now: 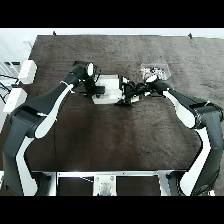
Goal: Fold the box and place the chain.
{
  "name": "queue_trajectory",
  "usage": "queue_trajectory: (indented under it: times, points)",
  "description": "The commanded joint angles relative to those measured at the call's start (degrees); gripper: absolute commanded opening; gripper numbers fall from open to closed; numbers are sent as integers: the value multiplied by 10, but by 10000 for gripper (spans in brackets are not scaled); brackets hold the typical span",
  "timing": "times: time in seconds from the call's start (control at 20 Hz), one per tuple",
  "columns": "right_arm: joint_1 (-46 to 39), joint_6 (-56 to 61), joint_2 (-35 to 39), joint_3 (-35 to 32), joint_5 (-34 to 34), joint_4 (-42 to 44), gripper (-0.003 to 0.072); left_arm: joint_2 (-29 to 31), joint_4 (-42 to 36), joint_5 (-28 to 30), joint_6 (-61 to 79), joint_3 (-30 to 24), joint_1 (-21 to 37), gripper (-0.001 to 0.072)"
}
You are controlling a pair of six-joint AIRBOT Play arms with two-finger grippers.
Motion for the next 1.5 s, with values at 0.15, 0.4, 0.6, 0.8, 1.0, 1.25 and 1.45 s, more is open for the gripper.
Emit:
queue_trajectory:
  times: [0.15,0.4,0.6,0.8,1.0,1.25,1.45]
  points:
    - [0,0,0,0,1,0,635,0,2,-25,9,1,0,589]
    - [0,0,0,0,1,0,635,21,0,-37,65,1,3,715]
    - [0,0,0,0,1,0,635,51,1,-30,106,1,3,715]
    - [0,0,0,0,1,0,635,77,9,-37,162,1,4,715]
    - [0,0,0,0,1,0,635,114,10,-33,234,1,27,715]
    - [0,0,0,0,1,0,635,169,-70,-14,402,-2,96,714]
    - [0,0,0,0,1,0,635,167,-274,3,683,-45,160,713]
